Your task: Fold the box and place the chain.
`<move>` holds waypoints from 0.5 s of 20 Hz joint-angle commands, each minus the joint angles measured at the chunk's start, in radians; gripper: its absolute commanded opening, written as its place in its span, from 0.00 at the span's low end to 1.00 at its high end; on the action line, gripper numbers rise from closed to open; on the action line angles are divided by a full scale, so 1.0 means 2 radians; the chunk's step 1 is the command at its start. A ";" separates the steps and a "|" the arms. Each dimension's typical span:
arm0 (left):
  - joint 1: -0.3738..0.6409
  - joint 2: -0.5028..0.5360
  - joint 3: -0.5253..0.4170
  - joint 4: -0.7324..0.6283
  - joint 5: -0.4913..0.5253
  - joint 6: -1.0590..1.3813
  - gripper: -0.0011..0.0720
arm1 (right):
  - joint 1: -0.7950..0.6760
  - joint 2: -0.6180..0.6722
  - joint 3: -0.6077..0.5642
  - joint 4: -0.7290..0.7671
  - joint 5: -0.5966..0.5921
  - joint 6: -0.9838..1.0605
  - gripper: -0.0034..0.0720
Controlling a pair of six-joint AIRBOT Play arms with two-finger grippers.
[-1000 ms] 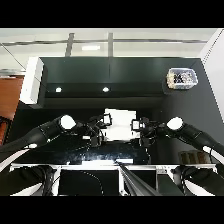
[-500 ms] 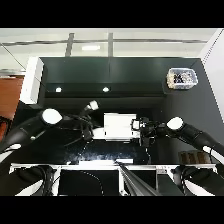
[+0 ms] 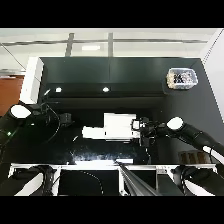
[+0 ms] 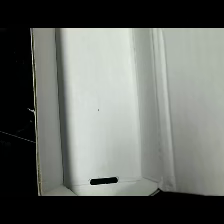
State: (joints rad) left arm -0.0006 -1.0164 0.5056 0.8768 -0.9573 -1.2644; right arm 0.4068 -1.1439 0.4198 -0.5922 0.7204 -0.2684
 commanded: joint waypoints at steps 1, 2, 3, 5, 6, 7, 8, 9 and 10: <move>0.017 -0.037 -0.030 -0.052 -0.049 -0.047 0.05 | 0.000 0.000 0.000 0.000 0.000 0.000 0.52; 0.011 -0.058 -0.036 -0.081 -0.065 -0.017 0.05 | 0.000 0.000 0.000 0.000 0.000 0.000 0.53; 0.002 -0.075 -0.040 -0.105 -0.070 0.006 0.05 | 0.000 0.000 0.000 0.000 0.000 0.000 0.53; -0.028 -0.102 -0.040 -0.136 -0.054 0.018 0.05 | 0.000 0.000 0.000 0.000 0.000 0.000 0.53; -0.048 -0.113 -0.040 -0.148 -0.038 0.018 0.05 | 0.000 0.000 0.000 0.000 0.000 0.000 0.53; -0.065 -0.121 -0.039 -0.158 -0.026 0.018 0.05 | 0.000 0.000 0.000 0.000 0.000 0.000 0.53; -0.081 -0.124 -0.039 -0.170 -0.015 0.024 0.05 | 0.000 0.000 0.000 0.000 0.000 0.000 0.52; -0.092 -0.124 -0.039 -0.182 -0.014 0.045 0.05 | 0.000 0.000 0.000 0.000 0.000 0.000 0.52; -0.098 -0.124 -0.038 -0.188 -0.015 0.054 0.05 | 0.000 0.000 0.000 0.000 0.000 0.000 0.52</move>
State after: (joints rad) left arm -0.1368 -1.2381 0.4305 0.5804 -1.0100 -1.2148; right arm 0.4068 -1.1439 0.4198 -0.5926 0.7204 -0.2684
